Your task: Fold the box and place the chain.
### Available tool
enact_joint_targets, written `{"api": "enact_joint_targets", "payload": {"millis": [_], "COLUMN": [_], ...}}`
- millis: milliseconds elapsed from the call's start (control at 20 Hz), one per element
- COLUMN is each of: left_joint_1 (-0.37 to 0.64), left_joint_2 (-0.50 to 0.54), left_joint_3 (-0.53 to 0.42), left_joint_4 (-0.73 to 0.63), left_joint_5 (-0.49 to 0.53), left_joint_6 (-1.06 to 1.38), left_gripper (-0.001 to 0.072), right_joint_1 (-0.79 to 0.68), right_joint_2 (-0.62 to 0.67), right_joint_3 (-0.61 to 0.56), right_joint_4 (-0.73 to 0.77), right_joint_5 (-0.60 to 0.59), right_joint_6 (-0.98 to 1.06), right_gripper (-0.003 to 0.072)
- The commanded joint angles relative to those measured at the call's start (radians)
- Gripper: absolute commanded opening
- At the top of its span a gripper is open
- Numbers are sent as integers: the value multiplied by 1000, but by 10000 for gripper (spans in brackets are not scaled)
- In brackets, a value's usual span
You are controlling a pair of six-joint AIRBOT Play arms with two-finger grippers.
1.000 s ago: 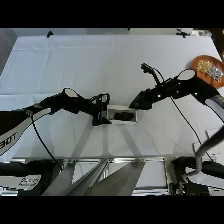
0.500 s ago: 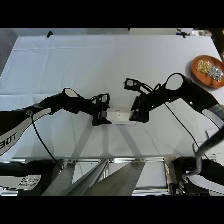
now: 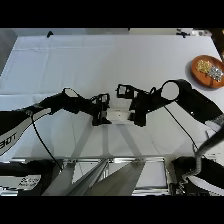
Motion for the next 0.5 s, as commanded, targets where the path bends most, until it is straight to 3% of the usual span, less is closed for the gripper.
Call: {"api": "enact_joint_targets", "payload": {"millis": [0, 400, 450], "left_joint_1": [0, 0, 0], "left_joint_2": [0, 0, 0], "left_joint_3": [1, 1, 1], "left_joint_4": [0, 0, 0], "left_joint_5": [0, 0, 0], "left_joint_6": [0, 0, 0], "left_gripper": [344, 344, 344], "right_joint_1": [45, 45, 45], "right_joint_2": [4, -18, -18], "right_joint_3": [0, 0, 0], "right_joint_4": [-51, -145, -148], "right_joint_5": [-50, -75, -78], "right_joint_6": [51, 149, 148], "right_gripper": [394, 370, 332]}}
